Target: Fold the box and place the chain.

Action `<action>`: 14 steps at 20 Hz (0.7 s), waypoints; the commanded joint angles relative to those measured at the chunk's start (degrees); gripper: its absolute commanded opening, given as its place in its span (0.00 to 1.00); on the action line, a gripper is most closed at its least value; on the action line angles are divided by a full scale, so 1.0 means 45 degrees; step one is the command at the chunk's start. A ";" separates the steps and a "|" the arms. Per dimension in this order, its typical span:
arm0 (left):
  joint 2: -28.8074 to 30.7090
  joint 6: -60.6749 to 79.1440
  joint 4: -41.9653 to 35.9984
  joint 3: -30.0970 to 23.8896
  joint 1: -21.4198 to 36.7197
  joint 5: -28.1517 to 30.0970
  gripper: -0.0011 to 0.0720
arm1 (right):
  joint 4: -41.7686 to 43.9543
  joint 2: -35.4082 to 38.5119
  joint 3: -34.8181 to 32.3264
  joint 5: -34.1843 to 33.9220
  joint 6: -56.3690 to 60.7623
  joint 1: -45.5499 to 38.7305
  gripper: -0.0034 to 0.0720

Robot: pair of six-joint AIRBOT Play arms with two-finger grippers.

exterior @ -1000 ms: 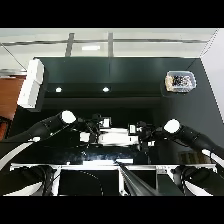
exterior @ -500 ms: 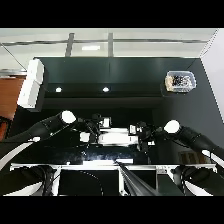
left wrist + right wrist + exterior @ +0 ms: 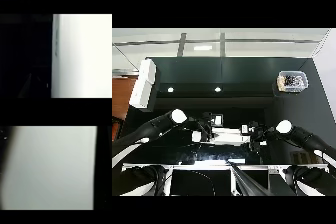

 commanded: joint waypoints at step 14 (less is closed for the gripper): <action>0.3089 -0.9661 -0.0753 -0.1020 -0.0015 -0.4707 0.05 | -0.0087 -0.0005 -0.0010 0.0131 -0.0573 0.0000 0.61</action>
